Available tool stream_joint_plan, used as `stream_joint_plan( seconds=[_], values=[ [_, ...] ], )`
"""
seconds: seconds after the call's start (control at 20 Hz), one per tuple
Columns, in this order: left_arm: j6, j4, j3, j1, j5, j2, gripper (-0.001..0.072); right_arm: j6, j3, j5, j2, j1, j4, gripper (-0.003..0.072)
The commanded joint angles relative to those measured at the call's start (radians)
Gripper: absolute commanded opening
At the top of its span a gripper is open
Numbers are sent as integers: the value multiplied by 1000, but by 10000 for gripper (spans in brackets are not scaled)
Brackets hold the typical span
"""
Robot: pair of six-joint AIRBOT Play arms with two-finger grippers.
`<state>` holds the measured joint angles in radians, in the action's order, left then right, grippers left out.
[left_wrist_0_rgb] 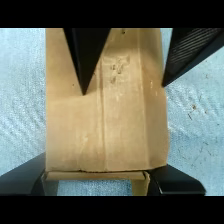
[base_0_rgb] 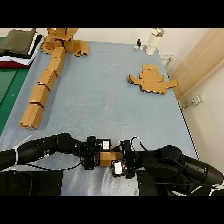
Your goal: Fold the box.
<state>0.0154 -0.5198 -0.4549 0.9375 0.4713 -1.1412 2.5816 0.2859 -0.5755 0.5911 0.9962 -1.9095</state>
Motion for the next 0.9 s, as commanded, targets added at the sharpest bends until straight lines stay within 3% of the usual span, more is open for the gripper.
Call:
stream_joint_plan(
  seconds=[0.0, 0.05, 0.15, 0.2, 0.35, 0.4, 0.65, 0.7, 0.85],
  values=[
    [0, 0, 0, 0, 0, 0, 439, 0, 8, 47, 16, 3, 46, 575],
    [0, 0, 0, 0, 0, 0, 439, 0, 10, 45, 16, 3, 48, 573],
    [0, 0, 0, 0, 0, 0, 439, 0, 10, 45, 16, 3, 52, 444],
    [0, 0, 0, 0, 0, 0, 439, 0, 11, 44, 16, 3, 52, 419],
    [0, 0, 0, 0, 0, 0, 439, 0, 14, 43, 4, 24, 55, 399],
    [0, 0, 0, 0, 0, 0, 439, 0, 14, 43, -5, 33, 54, 328],
    [0, 0, 0, 0, 0, 0, 439, -17, 15, 44, -38, 47, 75, 272],
    [0, 0, 0, 0, 0, 0, 439, -18, 17, 44, -38, 47, 77, 214],
    [0, 0, 0, 0, 0, 0, 439, -18, 31, 45, -44, 47, 104, 212]
  ],
)
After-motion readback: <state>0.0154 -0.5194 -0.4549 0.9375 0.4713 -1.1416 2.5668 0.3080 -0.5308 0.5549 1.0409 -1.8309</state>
